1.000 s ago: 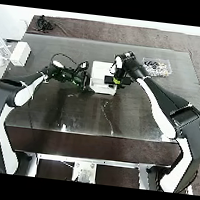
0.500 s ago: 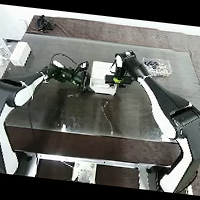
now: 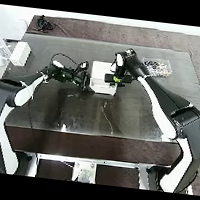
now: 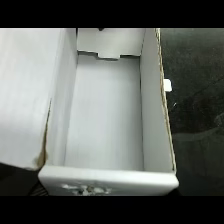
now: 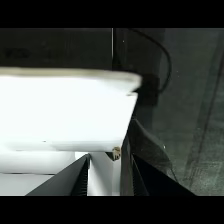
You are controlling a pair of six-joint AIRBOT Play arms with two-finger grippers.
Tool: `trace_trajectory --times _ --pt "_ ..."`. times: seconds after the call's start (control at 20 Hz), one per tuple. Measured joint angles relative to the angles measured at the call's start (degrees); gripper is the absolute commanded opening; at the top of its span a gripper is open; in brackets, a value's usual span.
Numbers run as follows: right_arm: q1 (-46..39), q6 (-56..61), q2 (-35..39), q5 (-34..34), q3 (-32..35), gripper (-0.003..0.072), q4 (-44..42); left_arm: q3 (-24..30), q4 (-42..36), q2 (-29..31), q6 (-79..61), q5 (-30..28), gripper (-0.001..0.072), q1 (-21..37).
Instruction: Fold the box and place the chain.
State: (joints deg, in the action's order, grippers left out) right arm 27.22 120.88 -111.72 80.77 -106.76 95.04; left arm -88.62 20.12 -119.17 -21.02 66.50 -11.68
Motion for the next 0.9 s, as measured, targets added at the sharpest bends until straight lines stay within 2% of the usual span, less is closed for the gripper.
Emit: trace_trajectory --times 0.2,0.3,0.4,0.45,0.55,0.9 --pt "0.0 0.0 -0.92 0.48 0.31 0.0311 -0.35 0.0 0.0 0.0 0.0 0.02 0.0477 0.0" --pt "-0.02 0.0 -1.42 1.11 0.42 0.0266 -0.42 0.0 0.0 0.0 0.0 0.02 0.0477 0.0" --pt "0.0 0.0 -1.77 1.33 0.44 0.0139 -0.44 0.0 0.0 0.0 -0.02 0.02 0.0477 0.0" --pt "0.0 0.0 -1.95 1.31 0.44 0.011 -0.5 0.0 0.0 0.0 -0.02 0.02 0.0477 0.0" --pt "0.0 0.11 -2.08 1.33 0.42 0.0006 -0.5 0.0 0.02 0.0 -0.04 0.02 0.0477 0.0" --pt "1.2 0.15 -2.32 0.81 0.44 0.0001 1.2 0.0 0.02 0.0 -0.02 0.02 0.0477 0.0"
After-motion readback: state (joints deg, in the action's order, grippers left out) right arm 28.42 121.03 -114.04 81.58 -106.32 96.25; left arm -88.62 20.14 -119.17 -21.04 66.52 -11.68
